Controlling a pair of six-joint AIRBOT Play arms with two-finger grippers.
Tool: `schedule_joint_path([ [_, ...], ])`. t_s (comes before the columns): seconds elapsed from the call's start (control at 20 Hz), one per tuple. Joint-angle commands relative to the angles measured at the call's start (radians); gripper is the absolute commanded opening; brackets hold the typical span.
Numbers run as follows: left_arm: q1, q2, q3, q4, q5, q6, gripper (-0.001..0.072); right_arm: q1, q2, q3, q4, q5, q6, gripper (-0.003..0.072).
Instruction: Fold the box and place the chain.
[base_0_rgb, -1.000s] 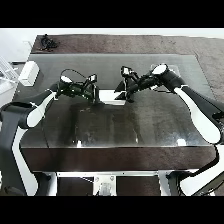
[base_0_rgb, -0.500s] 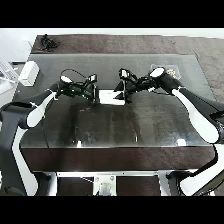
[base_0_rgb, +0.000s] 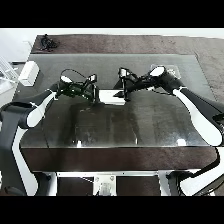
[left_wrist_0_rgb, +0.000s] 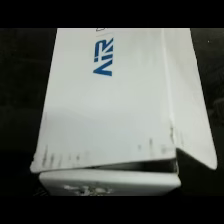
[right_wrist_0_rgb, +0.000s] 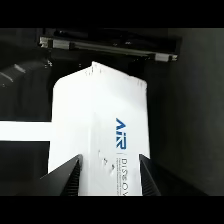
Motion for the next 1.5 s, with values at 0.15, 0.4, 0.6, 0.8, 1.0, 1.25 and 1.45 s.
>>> schedule_joint_path([
  [0.15,0.000,-0.001,0.000,0.000,0.000,0.001,0.0371,0.000,0.014,0.023,0.002,-0.064,-0.016,0.0387],
  [0.4,0.000,0.000,0.000,0.000,0.000,0.001,0.0371,-0.002,0.014,0.030,-0.001,-0.071,-0.015,0.0387],
  [0.6,0.000,0.000,0.000,0.000,0.000,0.001,0.0371,-0.002,0.013,0.008,-0.010,-0.072,-0.016,0.0392],
  [0.8,0.000,0.000,0.000,0.000,0.000,0.001,0.0371,-0.002,0.013,-0.015,-0.032,-0.106,-0.016,0.0392],
  [1.0,0.000,0.000,0.000,0.000,0.000,0.001,0.0371,0.007,0.013,-0.020,-0.032,-0.072,-0.015,0.0390],
  [1.25,0.000,0.000,0.000,0.000,0.000,0.001,0.0371,0.008,0.013,-0.057,-0.008,0.044,-0.011,0.0388],
  [1.45,0.000,0.000,0.000,0.000,0.000,0.001,0.0371,0.005,0.013,-0.063,0.029,0.047,-0.012,0.0388],
])
